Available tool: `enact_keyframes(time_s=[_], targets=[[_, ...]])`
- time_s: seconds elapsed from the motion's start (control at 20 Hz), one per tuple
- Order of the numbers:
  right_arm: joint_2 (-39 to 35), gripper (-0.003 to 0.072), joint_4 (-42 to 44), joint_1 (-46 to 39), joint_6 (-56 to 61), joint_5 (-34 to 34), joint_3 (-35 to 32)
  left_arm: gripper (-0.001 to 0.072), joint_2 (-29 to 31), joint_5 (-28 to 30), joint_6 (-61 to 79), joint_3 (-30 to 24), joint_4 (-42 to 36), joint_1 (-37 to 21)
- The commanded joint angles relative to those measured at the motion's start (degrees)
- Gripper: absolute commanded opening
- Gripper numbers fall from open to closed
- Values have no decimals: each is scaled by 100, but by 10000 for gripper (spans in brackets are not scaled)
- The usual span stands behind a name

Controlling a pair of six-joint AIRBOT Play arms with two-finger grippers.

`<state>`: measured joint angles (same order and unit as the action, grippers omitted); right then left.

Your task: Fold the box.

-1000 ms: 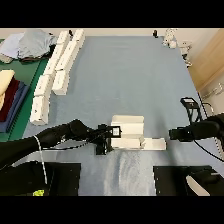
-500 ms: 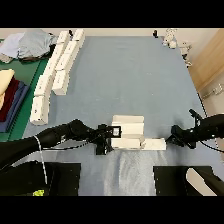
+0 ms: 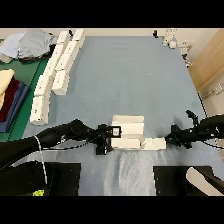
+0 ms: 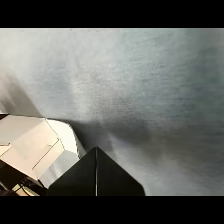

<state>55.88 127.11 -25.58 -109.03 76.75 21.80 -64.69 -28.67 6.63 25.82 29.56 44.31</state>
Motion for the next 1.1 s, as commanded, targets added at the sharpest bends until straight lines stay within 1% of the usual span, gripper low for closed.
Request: enact_keyframes(time_s=[0.0,0.15,0.3,0.4,0.5,0.65,0.8,1.0,1.05], targets=[[24,1,138,-11,-50,151,-59,442,0,0,0,2,0,-2],[24,0,273,-2,-50,96,-254,442,0,0,0,2,0,-2],[24,1,251,2,-48,-229,-470,442,0,2,0,2,0,-2],[24,0,278,26,-48,-262,-522,442,0,0,0,2,0,-2],[24,0,315,240,-24,-232,-525,442,0,0,0,2,0,-2],[24,1,435,822,-26,-216,-533,442,0,0,0,2,0,-2],[22,1,859,1281,-136,-221,-505,441,0,0,0,2,0,-2],[-114,4,1029,1663,-166,-184,-144,442,0,0,0,2,0,-2],[-219,104,1021,1753,-160,-164,-17,442,0,0,0,2,0,-2]])
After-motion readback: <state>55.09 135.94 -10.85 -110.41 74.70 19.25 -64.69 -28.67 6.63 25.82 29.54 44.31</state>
